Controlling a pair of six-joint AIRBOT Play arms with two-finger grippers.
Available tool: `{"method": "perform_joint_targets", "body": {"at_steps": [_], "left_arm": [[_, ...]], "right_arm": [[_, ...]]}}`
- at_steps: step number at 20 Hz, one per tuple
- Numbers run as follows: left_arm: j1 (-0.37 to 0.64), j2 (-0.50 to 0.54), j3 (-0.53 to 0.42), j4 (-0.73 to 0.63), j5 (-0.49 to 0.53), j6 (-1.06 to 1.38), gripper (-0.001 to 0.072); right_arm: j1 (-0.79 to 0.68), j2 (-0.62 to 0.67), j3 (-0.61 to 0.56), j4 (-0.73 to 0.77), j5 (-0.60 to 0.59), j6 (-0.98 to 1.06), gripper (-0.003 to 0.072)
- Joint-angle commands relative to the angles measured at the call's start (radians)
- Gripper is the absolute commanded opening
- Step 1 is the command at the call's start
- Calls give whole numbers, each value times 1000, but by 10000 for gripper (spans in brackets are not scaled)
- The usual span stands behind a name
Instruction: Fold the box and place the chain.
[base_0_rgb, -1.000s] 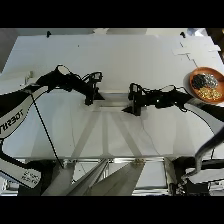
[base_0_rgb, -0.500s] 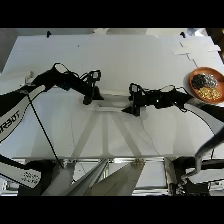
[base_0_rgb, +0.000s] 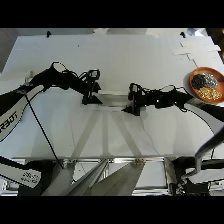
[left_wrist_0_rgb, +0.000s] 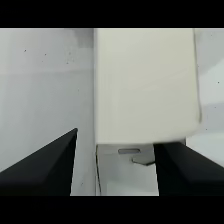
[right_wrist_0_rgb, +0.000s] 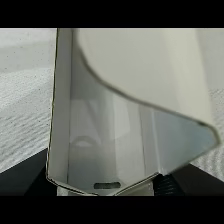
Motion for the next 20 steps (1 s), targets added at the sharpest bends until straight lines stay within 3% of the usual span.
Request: {"method": "perform_joint_targets", "body": {"at_steps": [1,8,9,10,11,15,20], "left_arm": [[60,3,0,2,-36,-14,517],[264,79,0,11,-112,-153,515],[269,95,0,16,-140,-194,469],[269,112,0,37,-177,-222,279],[260,132,-1,76,-227,-219,17],[159,207,-1,183,-283,-190,8],[-27,194,-1,107,-277,-190,10]], "right_arm": [[0,0,1,0,2,0,521],[0,0,1,0,2,0,521],[0,0,1,0,2,0,521],[0,0,1,0,2,0,521],[0,0,1,0,2,0,521],[0,0,1,0,2,0,521],[0,0,1,0,2,0,521]]}}
